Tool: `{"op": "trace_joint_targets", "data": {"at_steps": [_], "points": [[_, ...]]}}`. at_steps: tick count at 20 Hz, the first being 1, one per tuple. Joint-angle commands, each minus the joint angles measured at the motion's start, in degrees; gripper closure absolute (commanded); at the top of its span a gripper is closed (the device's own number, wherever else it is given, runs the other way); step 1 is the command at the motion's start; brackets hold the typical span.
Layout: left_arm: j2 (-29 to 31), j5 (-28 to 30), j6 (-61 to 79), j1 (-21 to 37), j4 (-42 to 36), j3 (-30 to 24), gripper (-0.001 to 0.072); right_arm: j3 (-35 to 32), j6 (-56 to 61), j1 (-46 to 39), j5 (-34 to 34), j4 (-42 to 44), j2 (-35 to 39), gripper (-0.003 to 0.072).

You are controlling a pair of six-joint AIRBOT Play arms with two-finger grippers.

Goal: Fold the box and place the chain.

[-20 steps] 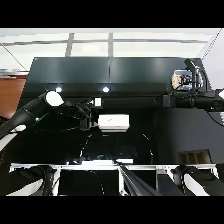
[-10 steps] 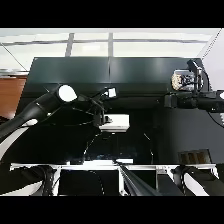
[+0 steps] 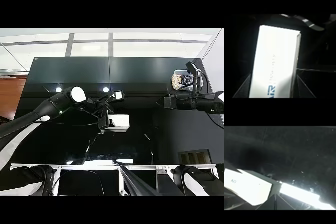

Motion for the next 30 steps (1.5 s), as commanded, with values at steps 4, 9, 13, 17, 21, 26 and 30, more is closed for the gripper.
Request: {"op": "trace_joint_targets", "data": {"at_steps": [4,9,13,17,21,26,30], "points": [[-0.3,0.2,0.0,-0.1,1.4,0.1,0.0006,0.0,0.0,0.0,-0.1,0.0,0.0,0.0664],[-0.3,0.8,0.5,-1.5,3.8,0.1,0.0003,0.0,0.0,0.0,-0.2,0.0,0.0,0.0664],[-0.5,3.6,0.4,-4.0,5.7,0.1,0.0003,0.0,0.0,0.0,-0.2,0.0,0.0,0.0664],[-3.5,4.8,0.4,-5.4,7.3,0.1,0.0003,0.0,0.0,0.0,0.0,0.0,0.0,0.0664],[-4.5,9.7,0.4,-7.4,7.3,0.1,0.0014,0.0,0.0,0.0,0.2,0.0,0.0,0.0664],[-0.8,9.1,-0.3,-5.6,5.7,0.1,0.0488,0.0,0.0,0.0,1.2,-0.8,0.0,0.0664],[4.1,8.9,-8.0,7.4,8.8,0.1,0.049,0.0,0.0,0.0,2.4,-0.9,0.0,0.0664]]}}
